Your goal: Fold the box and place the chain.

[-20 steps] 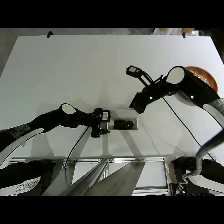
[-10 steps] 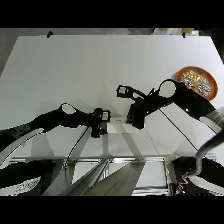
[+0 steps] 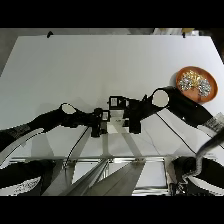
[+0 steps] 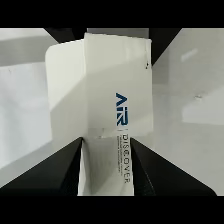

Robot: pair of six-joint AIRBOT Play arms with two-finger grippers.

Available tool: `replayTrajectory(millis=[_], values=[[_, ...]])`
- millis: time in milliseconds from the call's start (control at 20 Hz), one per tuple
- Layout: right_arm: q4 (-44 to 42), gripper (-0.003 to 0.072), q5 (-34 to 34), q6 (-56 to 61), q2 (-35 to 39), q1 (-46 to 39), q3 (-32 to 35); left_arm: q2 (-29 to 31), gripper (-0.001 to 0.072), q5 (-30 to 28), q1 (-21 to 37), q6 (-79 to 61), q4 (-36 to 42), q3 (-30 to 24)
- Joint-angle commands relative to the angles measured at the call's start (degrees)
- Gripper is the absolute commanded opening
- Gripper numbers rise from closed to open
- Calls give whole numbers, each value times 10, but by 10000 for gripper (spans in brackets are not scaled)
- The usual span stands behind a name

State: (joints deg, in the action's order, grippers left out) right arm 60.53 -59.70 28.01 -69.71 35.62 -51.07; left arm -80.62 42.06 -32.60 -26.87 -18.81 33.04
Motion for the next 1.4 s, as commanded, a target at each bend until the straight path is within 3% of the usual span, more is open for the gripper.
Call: replayTrajectory(millis=[0,150,350,450,1100,1350], values=[[16,342,19,-2,1,5,0,0,326,2,0,-1,0,0],[21,336,20,-2,1,5,0,0,326,2,0,-1,0,0],[27,194,20,-2,1,5,0,0,326,2,0,-1,0,0],[27,157,19,0,1,5,0,0,326,2,0,-1,0,0],[26,156,36,0,29,5,0,0,326,2,0,-1,0,0],[25,154,42,2,7,5,1,0,326,2,0,-1,0,0]])
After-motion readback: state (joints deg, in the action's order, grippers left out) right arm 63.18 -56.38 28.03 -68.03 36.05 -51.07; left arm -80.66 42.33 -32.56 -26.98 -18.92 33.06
